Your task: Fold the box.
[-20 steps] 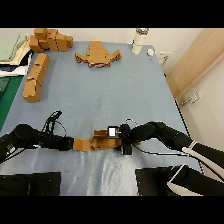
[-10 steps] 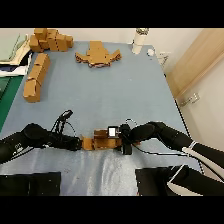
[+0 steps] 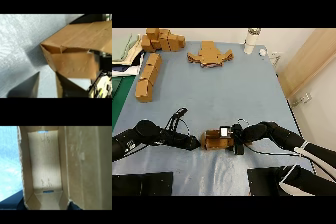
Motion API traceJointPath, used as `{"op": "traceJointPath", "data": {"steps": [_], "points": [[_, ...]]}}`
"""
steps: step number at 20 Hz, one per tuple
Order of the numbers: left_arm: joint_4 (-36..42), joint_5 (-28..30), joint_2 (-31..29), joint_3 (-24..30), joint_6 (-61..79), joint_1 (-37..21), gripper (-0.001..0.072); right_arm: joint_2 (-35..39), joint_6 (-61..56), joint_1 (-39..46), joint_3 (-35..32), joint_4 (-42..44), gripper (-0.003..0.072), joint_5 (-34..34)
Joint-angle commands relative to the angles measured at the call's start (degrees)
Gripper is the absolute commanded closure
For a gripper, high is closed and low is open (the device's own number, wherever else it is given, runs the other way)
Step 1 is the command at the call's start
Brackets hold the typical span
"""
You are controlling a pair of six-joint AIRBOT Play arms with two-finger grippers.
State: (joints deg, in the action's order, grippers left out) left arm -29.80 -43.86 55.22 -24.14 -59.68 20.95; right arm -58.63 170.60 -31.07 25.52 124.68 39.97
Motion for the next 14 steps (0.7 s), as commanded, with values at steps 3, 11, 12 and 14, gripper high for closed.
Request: {"op": "traceJointPath", "data": {"steps": [3,11,12,14], "points": [[0.0,-0.7,0.0,-2.1,-0.4,0.0,0.0361,0.0,0.0,0.0,0.0,0.0,0.0106,0.0],[7.1,1.0,1.3,-2.2,-0.3,0.2,0.0359,0.0,0.0,0.0,0.0,0.0,0.0105,0.0],[7.6,2.5,1.3,-2.2,-0.1,0.2,0.0359,0.0,0.0,0.0,0.0,0.0,0.0105,0.0],[7.5,5.4,1.3,-2.1,-1.6,0.2,0.0293,0.0,0.0,0.0,0.0,0.0,0.0105,0.0]]}}
